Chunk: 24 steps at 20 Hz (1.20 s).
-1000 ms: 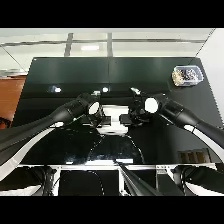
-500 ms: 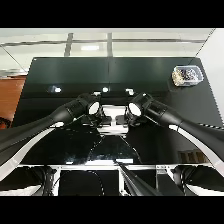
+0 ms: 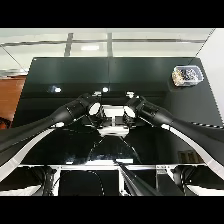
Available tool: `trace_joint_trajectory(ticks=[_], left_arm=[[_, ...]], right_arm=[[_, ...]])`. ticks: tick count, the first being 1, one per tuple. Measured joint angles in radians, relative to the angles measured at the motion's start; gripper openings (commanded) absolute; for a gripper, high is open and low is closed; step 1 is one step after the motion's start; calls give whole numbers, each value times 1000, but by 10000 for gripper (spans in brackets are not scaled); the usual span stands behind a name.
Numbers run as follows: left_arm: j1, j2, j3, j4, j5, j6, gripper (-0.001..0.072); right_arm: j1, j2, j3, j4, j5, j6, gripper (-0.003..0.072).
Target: Fold the box and place the chain.
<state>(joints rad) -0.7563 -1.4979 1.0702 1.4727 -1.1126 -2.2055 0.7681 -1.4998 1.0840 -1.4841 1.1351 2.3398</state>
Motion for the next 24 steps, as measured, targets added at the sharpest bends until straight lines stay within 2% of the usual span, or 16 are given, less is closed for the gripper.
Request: trace_joint_trajectory(ticks=[1,2,3,4,7,8,9,13,17,20,21,22,23,24], left_arm=[[0,0,0,2,0,3,26],[0,0,0,3,2,3,26],[0,0,0,4,1,3,26],[0,0,0,3,2,3,26],[0,0,0,3,1,1,26],[0,0,0,3,1,1,26],[0,0,0,7,-2,3,26],[0,0,0,7,-3,3,26],[0,0,0,4,-2,3,26],[0,0,0,3,-1,3,26],[0,0,0,3,0,3,26],[0,0,0,3,0,2,26],[0,0,0,3,1,2,26],[0,0,0,3,1,2,26]], right_arm=[[0,-1,0,2,0,2,136],[0,-2,0,2,7,0,134],[0,-3,-1,3,6,2,52],[0,-3,-1,5,0,4,14],[0,-3,0,9,-3,11,34],[0,-3,0,9,-2,10,222],[-1,-2,0,6,2,7,317],[-10,43,18,-2,36,-29,314],[-34,194,58,-27,113,-142,314],[-104,327,75,-222,162,-193,315],[-145,349,77,-310,165,-200,360],[-207,363,77,-396,157,-206,637],[-284,365,76,-460,127,-211,708],[-364,355,75,-489,89,-217,708]])
